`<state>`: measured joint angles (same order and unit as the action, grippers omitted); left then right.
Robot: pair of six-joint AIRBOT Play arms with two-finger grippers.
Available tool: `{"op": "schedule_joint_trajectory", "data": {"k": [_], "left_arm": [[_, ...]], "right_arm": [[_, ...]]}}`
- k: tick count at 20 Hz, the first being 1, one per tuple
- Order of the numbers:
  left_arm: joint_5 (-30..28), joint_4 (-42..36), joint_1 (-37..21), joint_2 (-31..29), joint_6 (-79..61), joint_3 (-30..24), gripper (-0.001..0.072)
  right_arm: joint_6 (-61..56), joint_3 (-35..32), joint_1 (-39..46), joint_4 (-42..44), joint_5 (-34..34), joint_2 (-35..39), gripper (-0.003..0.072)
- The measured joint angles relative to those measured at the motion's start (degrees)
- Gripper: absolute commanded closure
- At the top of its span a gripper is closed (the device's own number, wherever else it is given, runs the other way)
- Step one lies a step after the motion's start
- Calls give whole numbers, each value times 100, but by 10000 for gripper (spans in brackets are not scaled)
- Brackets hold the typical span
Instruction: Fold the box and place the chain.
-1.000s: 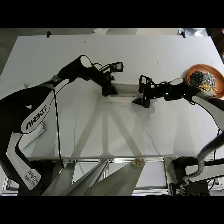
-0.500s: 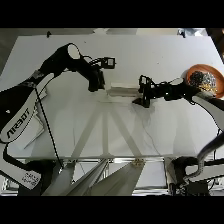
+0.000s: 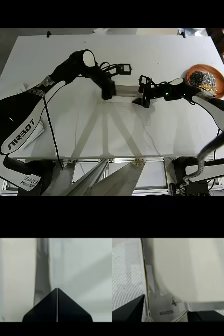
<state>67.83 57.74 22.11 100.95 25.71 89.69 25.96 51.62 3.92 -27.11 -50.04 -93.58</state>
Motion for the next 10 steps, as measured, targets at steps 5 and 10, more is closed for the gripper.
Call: {"op": "schedule_joint_trajectory", "data": {"k": [5,10], "left_arm": [[-2118,-527,142,129,702,-22,697],[-2900,-496,254,590,1355,-24,697]], "right_arm": [[0,0,0,0,0,0,251],[-2,0,0,0,-2,0,251]]}}
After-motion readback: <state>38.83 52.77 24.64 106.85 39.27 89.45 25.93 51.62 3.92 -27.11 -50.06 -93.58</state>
